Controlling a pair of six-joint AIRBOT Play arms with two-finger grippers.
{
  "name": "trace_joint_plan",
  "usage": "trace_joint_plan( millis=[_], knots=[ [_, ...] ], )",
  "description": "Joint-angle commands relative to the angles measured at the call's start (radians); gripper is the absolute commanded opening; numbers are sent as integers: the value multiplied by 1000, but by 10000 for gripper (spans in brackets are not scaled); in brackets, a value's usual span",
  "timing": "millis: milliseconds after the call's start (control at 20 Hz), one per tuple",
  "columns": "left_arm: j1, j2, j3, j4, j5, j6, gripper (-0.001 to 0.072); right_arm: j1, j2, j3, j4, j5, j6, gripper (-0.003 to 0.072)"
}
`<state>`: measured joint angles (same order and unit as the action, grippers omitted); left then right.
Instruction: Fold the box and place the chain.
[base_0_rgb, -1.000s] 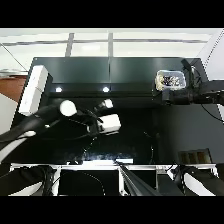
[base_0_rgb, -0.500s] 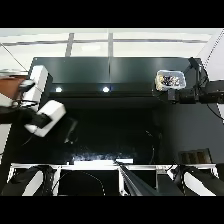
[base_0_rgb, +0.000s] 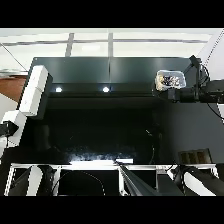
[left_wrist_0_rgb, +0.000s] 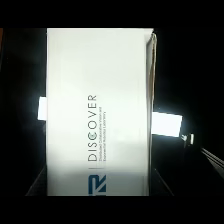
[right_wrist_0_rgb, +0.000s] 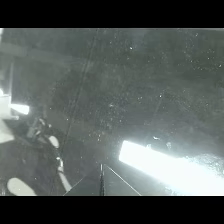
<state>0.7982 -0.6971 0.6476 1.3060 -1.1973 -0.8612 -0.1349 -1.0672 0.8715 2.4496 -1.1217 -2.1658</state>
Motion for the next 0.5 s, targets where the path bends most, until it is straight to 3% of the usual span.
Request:
trace_joint_plan(
  millis=[0,200,450],
  knots=[
    [50,-65,-5,-70,69,205,275,0,0,1,0,4,21,22],
    [49,-193,-21,-145,50,365,276,0,0,1,20,4,55,22],
    [48,-309,-25,-144,178,367,276,36,0,1,42,4,56,22]
  ],
)
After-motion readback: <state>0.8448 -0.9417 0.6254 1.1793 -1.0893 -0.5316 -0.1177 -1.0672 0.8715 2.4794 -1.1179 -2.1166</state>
